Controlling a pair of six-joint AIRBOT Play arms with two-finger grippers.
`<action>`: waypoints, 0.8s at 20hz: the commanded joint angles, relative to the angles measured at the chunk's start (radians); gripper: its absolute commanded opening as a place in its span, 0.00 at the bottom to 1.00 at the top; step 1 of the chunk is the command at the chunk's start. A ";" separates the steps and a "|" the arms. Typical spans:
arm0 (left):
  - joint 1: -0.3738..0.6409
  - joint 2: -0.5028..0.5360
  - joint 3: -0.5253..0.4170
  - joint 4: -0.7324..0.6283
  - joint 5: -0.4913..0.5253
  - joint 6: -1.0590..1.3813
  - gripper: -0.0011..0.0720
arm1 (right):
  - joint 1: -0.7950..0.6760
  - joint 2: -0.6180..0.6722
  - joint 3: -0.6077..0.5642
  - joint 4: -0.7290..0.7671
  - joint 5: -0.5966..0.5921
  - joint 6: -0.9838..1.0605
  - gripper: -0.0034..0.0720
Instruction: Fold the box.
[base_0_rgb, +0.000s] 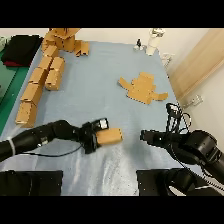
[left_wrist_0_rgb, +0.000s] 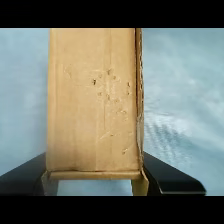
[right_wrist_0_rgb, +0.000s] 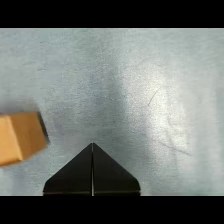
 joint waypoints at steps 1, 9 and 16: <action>0.136 0.113 0.042 0.283 -0.003 -0.491 0.66 | 0.000 0.001 0.001 -0.020 0.000 0.014 0.05; 0.769 0.168 0.096 0.671 -0.143 -1.009 0.66 | 0.000 0.001 0.001 -0.082 0.014 0.013 0.05; 0.790 0.015 0.126 0.666 0.033 -1.017 0.66 | 0.000 0.000 0.000 -0.091 0.082 0.013 0.05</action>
